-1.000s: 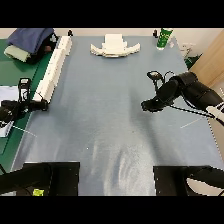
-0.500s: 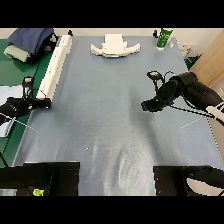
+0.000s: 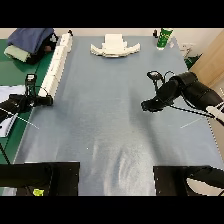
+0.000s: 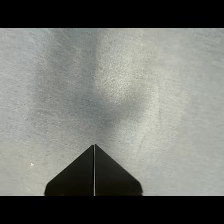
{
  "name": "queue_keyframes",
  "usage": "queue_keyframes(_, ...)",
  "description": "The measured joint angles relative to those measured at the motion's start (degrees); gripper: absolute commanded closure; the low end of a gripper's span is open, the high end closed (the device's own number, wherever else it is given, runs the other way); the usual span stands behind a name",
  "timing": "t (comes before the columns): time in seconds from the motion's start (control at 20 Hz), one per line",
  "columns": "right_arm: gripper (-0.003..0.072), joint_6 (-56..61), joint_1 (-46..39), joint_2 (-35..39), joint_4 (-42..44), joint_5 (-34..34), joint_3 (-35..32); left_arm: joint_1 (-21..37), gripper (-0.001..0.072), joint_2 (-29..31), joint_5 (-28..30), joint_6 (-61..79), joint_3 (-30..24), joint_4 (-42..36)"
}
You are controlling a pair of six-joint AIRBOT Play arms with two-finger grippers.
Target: Fold the box.
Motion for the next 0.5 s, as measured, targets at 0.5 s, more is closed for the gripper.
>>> queue_keyframes(0.5,0.0682,0.00,0.00,0.02,0.00,0.00,0.00,-0.04,0.0000,1.03,-1.18,-1.64,0.09,0.09)
